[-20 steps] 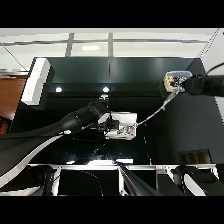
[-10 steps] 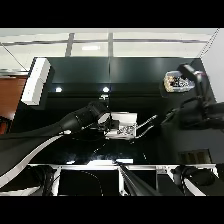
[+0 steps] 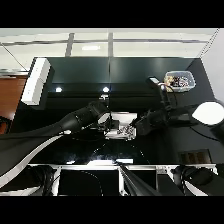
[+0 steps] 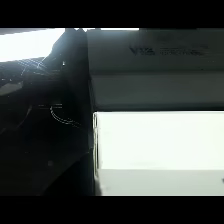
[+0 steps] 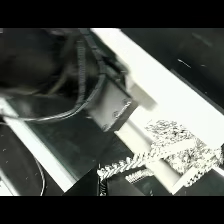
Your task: Fold the box and place the chain.
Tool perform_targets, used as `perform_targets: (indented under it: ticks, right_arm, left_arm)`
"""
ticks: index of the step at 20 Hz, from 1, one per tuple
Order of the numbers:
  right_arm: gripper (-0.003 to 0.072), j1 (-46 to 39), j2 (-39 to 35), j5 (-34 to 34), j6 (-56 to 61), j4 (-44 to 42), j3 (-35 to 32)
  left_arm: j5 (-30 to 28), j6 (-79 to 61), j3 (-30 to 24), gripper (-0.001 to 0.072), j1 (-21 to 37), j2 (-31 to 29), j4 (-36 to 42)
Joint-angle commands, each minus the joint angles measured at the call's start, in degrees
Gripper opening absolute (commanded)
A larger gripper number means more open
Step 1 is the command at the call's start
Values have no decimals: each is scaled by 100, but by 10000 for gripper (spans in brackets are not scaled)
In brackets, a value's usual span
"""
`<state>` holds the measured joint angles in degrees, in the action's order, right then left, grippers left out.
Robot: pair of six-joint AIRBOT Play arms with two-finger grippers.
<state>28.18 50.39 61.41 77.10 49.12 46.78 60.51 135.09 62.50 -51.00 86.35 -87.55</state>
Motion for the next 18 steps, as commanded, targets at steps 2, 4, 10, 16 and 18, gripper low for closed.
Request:
perform_targets:
  ticks: [2, 4, 10, 16, 18]
  right_arm:
    - [10, 13, 321, -376, -4, 83, -66]
    - [11, -175, 319, -107, -4, 48, -55]
    - [10, -1126, 319, 1700, -586, 39, 774]
    - [9, -1543, 321, 2686, -1174, -332, 1233]
    - [9, -1543, 339, 2669, -1471, -680, 1224]
  left_arm:
    - [0, 0, 2, 27, 2, 0, -2]
    - [-2, 0, 2, 27, 2, 0, -2]
    - [-2, 0, 2, 27, 2, 0, -2]
    - [-2, 0, 2, 27, 2, 0, 0]
    - [-2, 2, 2, 27, 2, 0, 0]
